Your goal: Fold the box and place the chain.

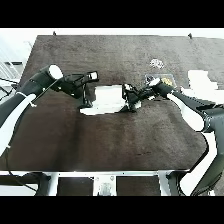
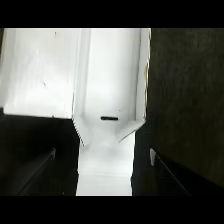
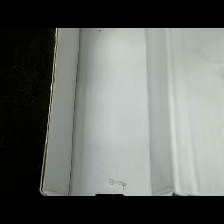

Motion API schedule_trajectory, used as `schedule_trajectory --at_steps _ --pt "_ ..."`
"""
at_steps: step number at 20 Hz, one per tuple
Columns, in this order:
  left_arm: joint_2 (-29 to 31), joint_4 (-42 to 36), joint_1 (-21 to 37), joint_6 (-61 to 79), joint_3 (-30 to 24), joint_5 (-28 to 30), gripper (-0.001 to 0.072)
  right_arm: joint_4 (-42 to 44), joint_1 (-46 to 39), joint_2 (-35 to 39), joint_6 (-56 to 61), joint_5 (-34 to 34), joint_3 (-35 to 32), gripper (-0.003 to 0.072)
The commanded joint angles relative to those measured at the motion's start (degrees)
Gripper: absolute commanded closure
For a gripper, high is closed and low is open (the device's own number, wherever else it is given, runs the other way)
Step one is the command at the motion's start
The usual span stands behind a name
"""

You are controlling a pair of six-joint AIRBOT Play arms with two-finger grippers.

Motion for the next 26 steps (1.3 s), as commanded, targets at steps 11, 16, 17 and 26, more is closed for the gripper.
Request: schedule_trajectory --at_steps 11,16,17,26 --pt "-5.8 -0.9 0.0 9.1 -3.2 8.5 0.0002 0.0 0.0 0.0 0.0 0.0 0.0 0.0114" --pt "-6.5 -6.5 0.0 15.1 -3.2 9.2 0.0022 0.0 0.0 0.0 0.0 0.0 0.0 0.0114" --pt "-6.9 -6.5 0.0 15.3 -3.2 9.1 0.0021 0.0 0.0 0.0 0.0 0.0 0.0 0.0114" --pt "-7.7 -7.8 0.0 17.3 -3.2 8.7 0.0181 0.0 0.0 0.0 0.0 0.0 0.0 0.0114"
